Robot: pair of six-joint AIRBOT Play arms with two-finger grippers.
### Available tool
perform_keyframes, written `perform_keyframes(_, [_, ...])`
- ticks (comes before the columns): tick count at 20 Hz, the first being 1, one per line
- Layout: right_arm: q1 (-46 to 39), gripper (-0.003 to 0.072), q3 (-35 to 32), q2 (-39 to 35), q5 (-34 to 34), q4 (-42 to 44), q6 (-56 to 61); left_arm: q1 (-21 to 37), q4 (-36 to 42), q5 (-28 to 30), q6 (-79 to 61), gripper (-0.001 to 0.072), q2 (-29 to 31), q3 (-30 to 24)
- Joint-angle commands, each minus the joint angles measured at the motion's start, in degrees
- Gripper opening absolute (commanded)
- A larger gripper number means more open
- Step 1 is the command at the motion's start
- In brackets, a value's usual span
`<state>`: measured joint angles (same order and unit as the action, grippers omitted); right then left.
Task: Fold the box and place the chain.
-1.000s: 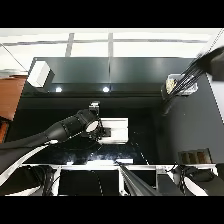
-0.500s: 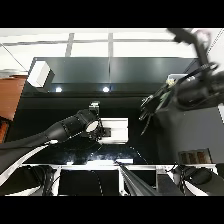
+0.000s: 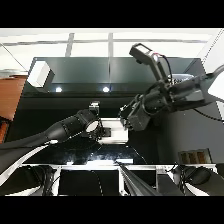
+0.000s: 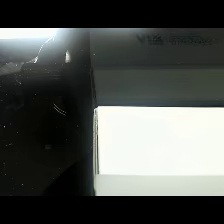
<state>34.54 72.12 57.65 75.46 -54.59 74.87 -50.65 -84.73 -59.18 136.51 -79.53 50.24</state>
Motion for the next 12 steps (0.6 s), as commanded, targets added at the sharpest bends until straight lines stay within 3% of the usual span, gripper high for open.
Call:
perform_keyframes(1, [0.57,0.0017,-0.31,2.14,-2.80,2.05,-0.96,-0.04,-0.02,0.00,0.00,0.0031,-0.04,0.04])
perform_keyframes(6, [0.59,0.0017,-2.43,3.06,-2.19,1.86,-0.98,-0.04,-0.02,-0.02,0.00,0.0031,-0.04,0.04])
perform_keyframes(12, [0.59,0.0019,-13.11,3.23,-7.04,2.23,-0.96,-0.04,0.00,-0.04,0.00,0.0031,-0.04,0.04])
